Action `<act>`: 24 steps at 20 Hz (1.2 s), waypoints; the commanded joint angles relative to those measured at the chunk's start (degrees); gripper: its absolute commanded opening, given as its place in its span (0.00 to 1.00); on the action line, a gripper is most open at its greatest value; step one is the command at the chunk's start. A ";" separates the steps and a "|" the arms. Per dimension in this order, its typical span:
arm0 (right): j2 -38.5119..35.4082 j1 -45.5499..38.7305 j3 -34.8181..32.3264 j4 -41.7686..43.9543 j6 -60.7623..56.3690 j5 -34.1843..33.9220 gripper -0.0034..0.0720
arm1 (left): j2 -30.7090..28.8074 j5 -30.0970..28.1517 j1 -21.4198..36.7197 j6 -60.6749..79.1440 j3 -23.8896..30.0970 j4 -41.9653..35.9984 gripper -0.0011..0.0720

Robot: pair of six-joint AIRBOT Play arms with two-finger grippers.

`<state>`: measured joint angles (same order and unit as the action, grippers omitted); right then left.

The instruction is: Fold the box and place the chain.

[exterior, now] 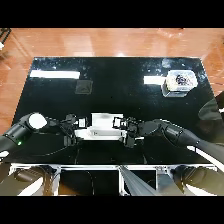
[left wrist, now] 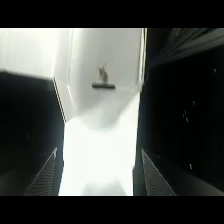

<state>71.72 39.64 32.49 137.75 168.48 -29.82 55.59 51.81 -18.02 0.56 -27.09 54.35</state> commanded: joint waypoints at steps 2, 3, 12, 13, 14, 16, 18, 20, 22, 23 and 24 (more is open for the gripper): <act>0.00 0.07 0.04 0.00 -0.04 -0.15 0.29 | 1.99 -2.12 -1.66 5.62 0.02 -6.54 0.86; 0.00 0.07 0.04 0.00 -0.02 -0.37 0.29 | 2.45 -3.23 -1.95 5.64 0.00 -6.51 0.86; 0.00 0.07 0.04 0.00 -0.02 -0.44 0.29 | 4.17 -4.70 -1.95 8.46 -0.02 -6.71 0.73; 0.00 0.07 0.04 0.00 -0.02 -0.44 0.29 | 4.17 -4.63 -1.95 8.46 -0.02 -6.80 0.69; 0.00 0.07 0.04 0.00 -0.02 -0.44 0.29 | 4.17 -4.61 -1.95 8.46 -0.02 -7.08 0.68; 0.00 0.07 0.04 0.00 -0.02 -0.44 0.29 | 4.17 -3.67 -1.97 8.46 -0.02 -7.13 0.56; 0.00 0.07 0.04 0.00 -0.02 -0.42 0.29 | 4.17 -1.95 -1.95 8.46 -0.02 -7.85 0.55; 0.00 0.07 0.04 0.00 -0.02 -0.42 0.29 | 4.17 -1.31 -2.01 8.48 -0.02 -10.05 0.55; 0.00 0.07 0.04 0.00 -0.02 -0.42 0.29 | 4.17 -1.33 -2.01 8.48 -0.02 -11.19 0.45; 0.00 0.07 0.04 0.00 -0.02 -0.44 0.29 | 4.17 -1.36 -2.01 8.48 -0.02 -11.47 0.44; 0.00 0.07 0.04 0.00 -0.02 -0.44 0.29 | 4.17 -1.57 -2.01 8.48 -0.02 -11.56 0.44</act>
